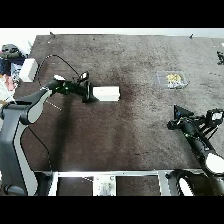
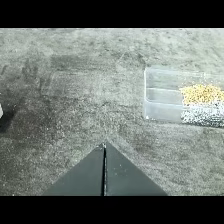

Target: Fold the box and place the chain.

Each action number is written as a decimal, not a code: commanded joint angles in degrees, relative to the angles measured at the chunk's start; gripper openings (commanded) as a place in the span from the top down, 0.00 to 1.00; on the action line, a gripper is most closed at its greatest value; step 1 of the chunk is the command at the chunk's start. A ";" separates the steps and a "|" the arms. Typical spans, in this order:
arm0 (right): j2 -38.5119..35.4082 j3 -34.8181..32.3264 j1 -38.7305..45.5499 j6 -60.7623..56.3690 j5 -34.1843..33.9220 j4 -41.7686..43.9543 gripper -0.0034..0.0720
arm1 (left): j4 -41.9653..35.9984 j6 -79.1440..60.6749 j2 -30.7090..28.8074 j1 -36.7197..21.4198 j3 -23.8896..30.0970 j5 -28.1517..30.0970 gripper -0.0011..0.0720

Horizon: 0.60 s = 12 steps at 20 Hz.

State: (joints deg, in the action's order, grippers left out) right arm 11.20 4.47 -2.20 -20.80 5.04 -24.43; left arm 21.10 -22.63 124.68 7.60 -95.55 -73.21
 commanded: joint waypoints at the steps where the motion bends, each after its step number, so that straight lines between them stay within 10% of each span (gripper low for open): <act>1: -0.22 -0.15 0.00 -0.02 -0.15 0.00 0.94 | -1.92 3.34 -0.42 -0.15 -0.61 -0.55 0.97; 12: -0.22 -0.15 0.00 -0.02 -0.17 0.00 0.94 | -3.43 23.63 -26.53 -7.74 -1.03 24.72 0.98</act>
